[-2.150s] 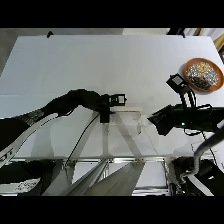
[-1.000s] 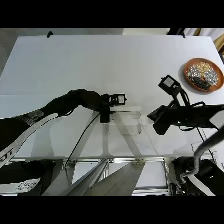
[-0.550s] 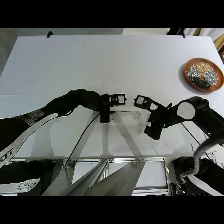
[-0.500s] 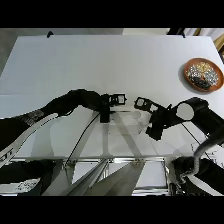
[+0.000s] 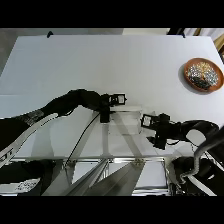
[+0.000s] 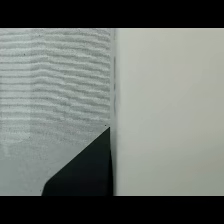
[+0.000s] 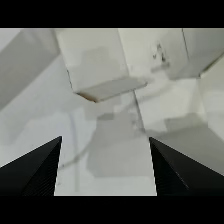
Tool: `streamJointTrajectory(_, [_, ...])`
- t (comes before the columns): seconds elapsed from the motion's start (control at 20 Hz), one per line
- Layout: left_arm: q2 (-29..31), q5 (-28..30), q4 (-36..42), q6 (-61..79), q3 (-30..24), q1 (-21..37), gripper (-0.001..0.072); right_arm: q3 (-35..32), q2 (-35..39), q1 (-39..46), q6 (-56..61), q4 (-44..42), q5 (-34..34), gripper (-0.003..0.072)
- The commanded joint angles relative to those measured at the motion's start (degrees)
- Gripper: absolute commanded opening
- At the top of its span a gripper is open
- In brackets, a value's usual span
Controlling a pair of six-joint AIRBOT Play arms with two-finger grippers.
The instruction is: Fold the box and place the chain.
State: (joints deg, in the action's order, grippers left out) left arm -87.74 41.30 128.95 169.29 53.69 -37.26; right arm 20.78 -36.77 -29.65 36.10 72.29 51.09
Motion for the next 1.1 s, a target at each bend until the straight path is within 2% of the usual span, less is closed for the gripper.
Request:
streamJointTrajectory(0.0, [0.04,0.02,-0.02,0.02,0.07,0.02,0.0012,-3.61,2.23,-4.70,-6.80,-2.40,-9.57,0.0612])
streamJointTrajectory(0.1, [0.04,0.00,-0.02,0.02,0.07,0.02,0.0012,-3.78,0.52,-7.56,-6.80,-2.40,-13.29,0.0663])
streamJointTrajectory(0.2, [0.04,0.04,-0.02,0.02,0.07,0.02,0.0012,-3.93,-1.49,-9.29,-6.78,-2.23,-14.03,0.0706])
streamJointTrajectory(0.4, [0.04,0.04,-0.02,0.02,0.07,0.02,0.0012,-4.00,-6.29,-10.03,-6.71,-1.77,-15.15,0.0714])
streamJointTrajectory(0.65, [0.04,0.02,-0.02,0.02,0.07,0.02,0.0013,-4.00,-12.74,-10.03,-6.82,-1.46,-24.15,0.0713])
streamJointTrajectory(0.75, [0.04,0.02,-0.02,0.02,0.07,0.02,0.0012,-3.85,-12.94,-10.03,-6.82,-1.42,-25.94,0.0712])
streamJointTrajectory(1.05, [0.04,0.02,-0.02,0.02,0.07,0.02,0.0013,-0.74,-12.85,-4.04,-6.80,1.16,-20.41,0.0709])
